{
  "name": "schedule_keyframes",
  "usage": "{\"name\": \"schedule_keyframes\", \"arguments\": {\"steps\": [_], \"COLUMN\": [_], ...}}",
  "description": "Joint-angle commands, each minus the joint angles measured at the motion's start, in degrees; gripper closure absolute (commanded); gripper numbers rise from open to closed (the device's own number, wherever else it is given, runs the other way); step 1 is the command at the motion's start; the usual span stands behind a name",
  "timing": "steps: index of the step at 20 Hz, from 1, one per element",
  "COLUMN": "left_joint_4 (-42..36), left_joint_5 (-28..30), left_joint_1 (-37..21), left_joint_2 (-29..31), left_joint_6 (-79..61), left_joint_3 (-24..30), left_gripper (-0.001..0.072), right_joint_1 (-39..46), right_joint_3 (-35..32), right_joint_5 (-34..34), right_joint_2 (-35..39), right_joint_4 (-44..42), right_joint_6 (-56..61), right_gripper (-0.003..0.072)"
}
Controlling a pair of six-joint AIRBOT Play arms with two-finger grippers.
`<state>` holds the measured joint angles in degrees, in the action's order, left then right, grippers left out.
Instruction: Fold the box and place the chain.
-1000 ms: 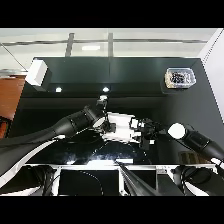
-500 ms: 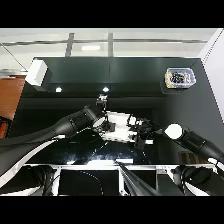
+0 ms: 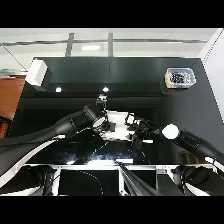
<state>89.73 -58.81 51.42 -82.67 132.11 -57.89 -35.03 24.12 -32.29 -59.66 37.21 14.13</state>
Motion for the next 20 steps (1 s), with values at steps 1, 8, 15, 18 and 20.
{"name": "schedule_keyframes", "arguments": {"steps": [1,8,15,18,20], "left_joint_4": [0.0,0.0,0.0,0.1,0.0], "left_joint_5": [-0.2,-0.2,-0.4,-0.3,-0.3], "left_joint_1": [0.0,0.0,0.0,0.0,0.0], "left_joint_2": [0.0,0.0,0.0,0.0,0.0], "left_joint_6": [-0.1,-0.1,-0.1,-0.1,-0.1], "left_joint_3": [-0.1,-0.1,-0.1,-0.1,-0.1], "left_gripper": [0.068,0.068,0.068,0.068,0.0681], "right_joint_1": [-0.1,0.5,18.6,36.4,47.7], "right_joint_3": [0.0,0.1,1.2,1.3,0.2], "right_joint_5": [0.4,-0.1,-27.3,-37.0,-40.6], "right_joint_2": [-0.1,0.6,13.3,19.9,20.5], "right_joint_4": [-0.1,-0.1,12.0,26.7,29.4], "right_joint_6": [0.1,3.3,51.3,70.3,72.7], "right_gripper": [0.0196,0.0631,0.0633,0.0639,0.064]}}
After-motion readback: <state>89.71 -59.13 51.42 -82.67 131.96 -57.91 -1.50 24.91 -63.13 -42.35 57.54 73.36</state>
